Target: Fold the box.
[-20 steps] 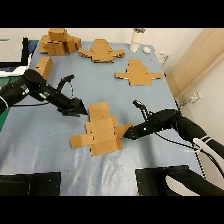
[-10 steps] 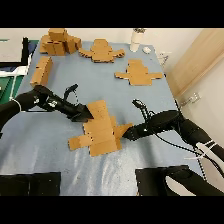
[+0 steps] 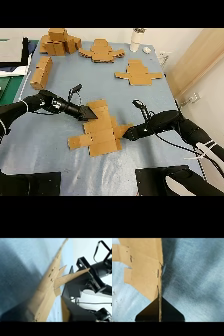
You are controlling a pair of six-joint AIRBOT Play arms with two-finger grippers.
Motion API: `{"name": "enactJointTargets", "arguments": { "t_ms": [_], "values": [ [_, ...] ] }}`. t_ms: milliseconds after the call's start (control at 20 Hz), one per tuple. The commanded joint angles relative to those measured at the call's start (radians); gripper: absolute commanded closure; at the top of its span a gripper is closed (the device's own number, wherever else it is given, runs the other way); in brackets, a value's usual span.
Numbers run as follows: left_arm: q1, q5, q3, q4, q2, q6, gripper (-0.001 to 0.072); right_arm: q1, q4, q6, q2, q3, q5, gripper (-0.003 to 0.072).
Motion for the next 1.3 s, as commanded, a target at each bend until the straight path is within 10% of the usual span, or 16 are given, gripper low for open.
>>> {"name": "enactJointTargets", "arguments": {
  "t_ms": [0, 200, 300, 550, 600, 750, 1250],
  "values": [
    [0.0, -0.041, 0.0, -0.022, -0.003, 0.087, 0.0356, 0.001, 0.0, 0.01, -0.001, -0.001, -0.001, 0.0684],
    [-0.003, -0.051, 0.0, -0.021, -0.003, 0.094, 0.0368, 0.001, 0.0, 0.01, 0.0, -0.001, -0.001, 0.0684],
    [-0.005, -0.054, 0.0, -0.021, -0.003, 0.113, 0.0591, 0.001, -0.001, 0.01, 0.0, -0.001, -0.001, 0.0684],
    [-0.011, -0.059, 0.0, -0.021, -0.003, 0.142, 0.0696, 0.001, 0.0, 0.01, 0.0, -0.001, 0.008, 0.0682],
    [-0.013, -0.058, 0.0, -0.022, -0.003, 0.147, 0.0696, 0.001, 0.0, 0.01, 0.0, -0.001, 0.011, 0.0659],
    [-0.017, -0.09, 0.02, -0.02, -0.003, 0.196, 0.0697, 0.0, -0.011, 0.049, 0.0, 0.004, 0.05, 0.0251],
    [-0.196, 0.08, 0.045, 0.046, 0.065, 0.399, 0.0699, -0.106, -0.213, 0.237, -0.002, 0.342, 0.103, 0.0262]
  ]
}}
